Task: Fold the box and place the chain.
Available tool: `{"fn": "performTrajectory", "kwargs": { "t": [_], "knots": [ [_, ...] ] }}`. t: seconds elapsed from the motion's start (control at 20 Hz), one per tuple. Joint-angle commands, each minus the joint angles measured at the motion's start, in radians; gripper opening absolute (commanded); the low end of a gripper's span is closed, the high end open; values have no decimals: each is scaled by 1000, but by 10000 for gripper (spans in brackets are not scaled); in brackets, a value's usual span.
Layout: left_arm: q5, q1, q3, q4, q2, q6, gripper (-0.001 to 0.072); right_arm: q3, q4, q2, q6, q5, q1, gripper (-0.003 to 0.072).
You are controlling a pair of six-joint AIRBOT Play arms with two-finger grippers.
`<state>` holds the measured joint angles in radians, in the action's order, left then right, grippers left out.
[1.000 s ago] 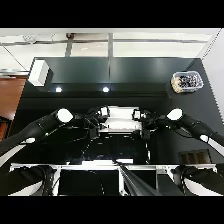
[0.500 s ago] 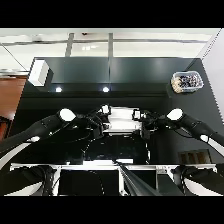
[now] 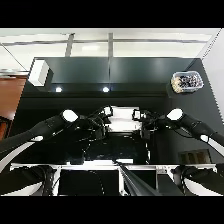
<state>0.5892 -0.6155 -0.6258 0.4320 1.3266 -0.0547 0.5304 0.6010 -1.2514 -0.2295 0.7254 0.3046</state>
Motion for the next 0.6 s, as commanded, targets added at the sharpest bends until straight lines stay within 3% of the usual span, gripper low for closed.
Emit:
{"fn": "performTrajectory", "kwargs": {
  "t": [0.0, 0.15, 0.25, 0.3, 0.4, 0.45, 0.5, 0.55],
  "knots": [
    [-14, -1, -2, -3, 1, -3, 381, 0, -3, 0, 2, 0, 1, 57],
    [-14, -1, -2, -1, 1, -3, 372, 0, -3, 0, 2, 0, 1, 57],
    [-16, -1, -2, 8, 1, -3, 245, 0, -3, 0, 2, 0, 1, 57],
    [-18, -2, -2, 3, 1, -3, 248, 0, -3, 0, 2, 0, 1, 57],
    [-18, -1, -2, 4, 1, -3, 446, 0, -3, 0, 2, 0, 1, 57],
    [-18, -1, -2, 4, 1, -3, 466, 1, -3, 0, 2, 0, 1, 57],
    [-16, -1, -2, 4, 1, -3, 439, 0, -3, 0, 2, 0, 1, 57],
    [-15, -1, -2, 5, -2, -3, 264, 0, -3, 0, 2, 0, 1, 56]
  ]
}}
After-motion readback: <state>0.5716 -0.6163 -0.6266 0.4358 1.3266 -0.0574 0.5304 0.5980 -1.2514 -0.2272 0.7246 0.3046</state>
